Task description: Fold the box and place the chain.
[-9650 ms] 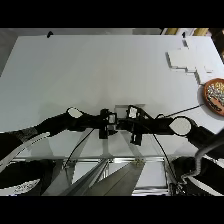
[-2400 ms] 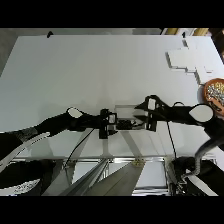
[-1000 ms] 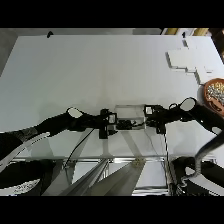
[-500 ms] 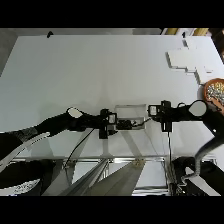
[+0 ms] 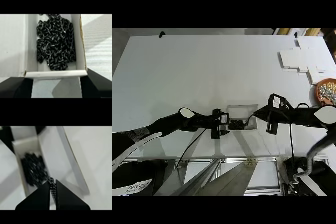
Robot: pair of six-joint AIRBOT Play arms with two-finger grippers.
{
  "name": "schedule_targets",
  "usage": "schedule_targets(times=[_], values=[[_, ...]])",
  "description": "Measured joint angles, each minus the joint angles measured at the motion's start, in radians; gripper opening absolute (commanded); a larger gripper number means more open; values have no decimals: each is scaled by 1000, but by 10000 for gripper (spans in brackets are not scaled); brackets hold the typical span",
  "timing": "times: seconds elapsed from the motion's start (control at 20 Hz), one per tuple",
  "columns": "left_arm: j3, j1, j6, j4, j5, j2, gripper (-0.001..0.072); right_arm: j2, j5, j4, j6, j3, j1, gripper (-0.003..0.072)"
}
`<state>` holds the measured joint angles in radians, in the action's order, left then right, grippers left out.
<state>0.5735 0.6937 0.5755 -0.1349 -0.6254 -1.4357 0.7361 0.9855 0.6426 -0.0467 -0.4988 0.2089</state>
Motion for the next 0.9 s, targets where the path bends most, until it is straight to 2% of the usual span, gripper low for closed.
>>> schedule_targets(times=[0.2, 0.45, 0.5, 0.6, 0.75, 0.9], values=[[0, 0, 0, 0, 0, 0, 50, -3, -43, -61, 1, 0, 128, 20], [0, 0, 0, 0, 0, 0, 50, 44, -165, -79, 2, 0, 253, 22], [0, 0, 0, 0, 0, 0, 50, 59, -184, -72, 2, 0, 264, 59], [0, 0, 0, 0, 0, 0, 50, 84, -215, -49, 1, 0, 278, 242], [0, 0, 0, 0, 0, 0, 50, 98, -240, -22, 0, -10, 264, 261], [0, 0, 0, 0, 0, 0, 50, 103, -198, -1, -2, -53, 170, 256]])
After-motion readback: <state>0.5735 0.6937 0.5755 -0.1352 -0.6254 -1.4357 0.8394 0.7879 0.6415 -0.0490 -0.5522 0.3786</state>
